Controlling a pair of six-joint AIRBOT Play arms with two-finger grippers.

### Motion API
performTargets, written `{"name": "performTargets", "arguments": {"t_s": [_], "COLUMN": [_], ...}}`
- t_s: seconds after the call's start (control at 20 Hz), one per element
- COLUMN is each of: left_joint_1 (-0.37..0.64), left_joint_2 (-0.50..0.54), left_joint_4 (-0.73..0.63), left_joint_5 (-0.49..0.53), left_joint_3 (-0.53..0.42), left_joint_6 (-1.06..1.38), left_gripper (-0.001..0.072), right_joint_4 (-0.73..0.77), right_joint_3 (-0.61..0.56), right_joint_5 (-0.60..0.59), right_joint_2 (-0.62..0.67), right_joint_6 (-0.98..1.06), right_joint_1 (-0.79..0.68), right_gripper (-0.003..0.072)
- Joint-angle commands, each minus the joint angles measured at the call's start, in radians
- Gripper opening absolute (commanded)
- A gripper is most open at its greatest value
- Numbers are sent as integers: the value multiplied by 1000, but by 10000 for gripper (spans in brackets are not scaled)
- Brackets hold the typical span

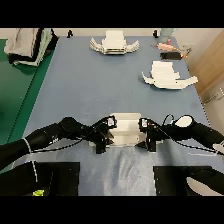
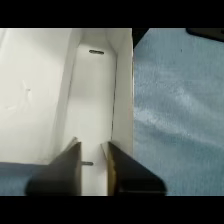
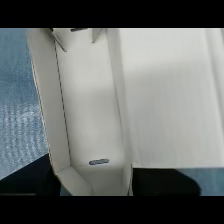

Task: Fold the box.

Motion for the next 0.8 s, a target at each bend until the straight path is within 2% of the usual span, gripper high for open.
{"name": "performTargets", "arguments": {"t_s": [0.0,0.1,0.25,0.4,0.5,0.6,0.65,0.75], "left_joint_1": [1,1,1,4,48,124,159,208], "left_joint_2": [87,174,328,502,560,561,556,531], "left_joint_4": [336,526,737,940,1069,1069,1023,865], "left_joint_5": [-27,-82,-220,-299,-422,-518,-515,-433], "left_joint_3": [1,1,18,24,21,-2,-22,-75], "left_joint_6": [-335,-592,-947,-1434,-1850,-1994,-1992,-1915], "left_gripper": [16,16,15,15,15,16,16,15], "right_joint_4": [0,0,0,0,0,0,0,0], "right_joint_3": [1,1,1,1,1,1,1,1], "right_joint_5": [0,0,0,0,0,0,0,0], "right_joint_2": [1,1,1,1,1,1,1,1], "right_joint_6": [-1,-2,-1,-1,-1,-1,-1,-1], "right_joint_1": [0,0,-1,0,0,0,0,0], "right_gripper": [493,493,493,493,493,493,492,493]}}
